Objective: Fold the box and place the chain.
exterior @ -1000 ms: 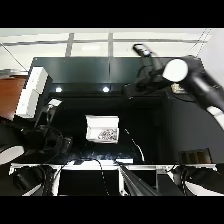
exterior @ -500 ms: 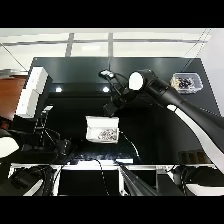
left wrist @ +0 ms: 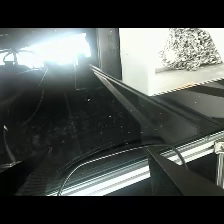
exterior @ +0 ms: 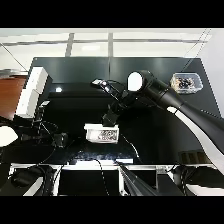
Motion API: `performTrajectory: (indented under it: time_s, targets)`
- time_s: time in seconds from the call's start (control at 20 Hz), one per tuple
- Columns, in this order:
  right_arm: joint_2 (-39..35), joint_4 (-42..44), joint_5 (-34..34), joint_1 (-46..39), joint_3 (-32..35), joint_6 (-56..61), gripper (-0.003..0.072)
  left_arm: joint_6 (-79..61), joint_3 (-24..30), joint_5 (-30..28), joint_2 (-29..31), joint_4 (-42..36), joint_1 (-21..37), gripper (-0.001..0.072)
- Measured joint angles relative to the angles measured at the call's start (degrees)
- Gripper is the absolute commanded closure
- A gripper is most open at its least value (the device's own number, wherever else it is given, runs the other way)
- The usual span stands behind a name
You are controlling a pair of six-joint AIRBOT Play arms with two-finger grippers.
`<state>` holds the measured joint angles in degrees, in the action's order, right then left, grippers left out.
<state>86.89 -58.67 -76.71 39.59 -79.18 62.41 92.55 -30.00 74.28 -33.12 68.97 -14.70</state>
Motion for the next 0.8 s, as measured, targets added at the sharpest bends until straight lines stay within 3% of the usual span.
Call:
performTrajectory:
  time_s: [0.8]
  targets:
    - [0.5, -2.5, -0.2, 2.6, 1.1, -10.7, -0.0018, -1.4, 0.5, -2.2, -2.0, -0.6, 0.7, 0.0017]
